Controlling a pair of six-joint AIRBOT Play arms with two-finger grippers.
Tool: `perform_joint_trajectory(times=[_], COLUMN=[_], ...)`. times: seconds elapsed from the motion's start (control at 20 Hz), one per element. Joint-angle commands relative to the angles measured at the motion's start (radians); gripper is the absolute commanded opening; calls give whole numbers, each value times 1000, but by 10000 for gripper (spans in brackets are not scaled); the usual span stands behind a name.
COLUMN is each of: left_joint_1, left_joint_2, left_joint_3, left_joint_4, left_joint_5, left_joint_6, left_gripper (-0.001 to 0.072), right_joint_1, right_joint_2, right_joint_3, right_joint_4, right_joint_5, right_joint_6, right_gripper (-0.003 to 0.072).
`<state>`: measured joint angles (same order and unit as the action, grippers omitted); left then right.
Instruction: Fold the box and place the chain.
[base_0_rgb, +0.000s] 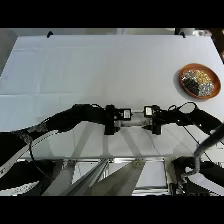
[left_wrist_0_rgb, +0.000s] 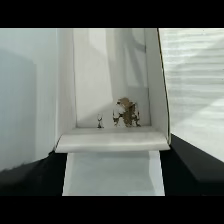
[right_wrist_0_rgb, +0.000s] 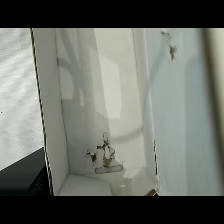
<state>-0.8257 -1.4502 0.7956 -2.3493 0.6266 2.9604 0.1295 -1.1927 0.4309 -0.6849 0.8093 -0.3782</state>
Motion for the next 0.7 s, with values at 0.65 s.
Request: perform_joint_trajectory(times=[0.65], left_joint_1=[-18], left_joint_2=[-40], left_joint_3=[-4], left_joint_4=[-70], left_joint_5=[-77], left_joint_6=[-1], left_gripper=[361], right_joint_1=[-1], right_joint_2=[0], right_joint_3=[1], right_joint_4=[4], right_joint_5=[-13], right_joint_6=[3], right_gripper=[437])
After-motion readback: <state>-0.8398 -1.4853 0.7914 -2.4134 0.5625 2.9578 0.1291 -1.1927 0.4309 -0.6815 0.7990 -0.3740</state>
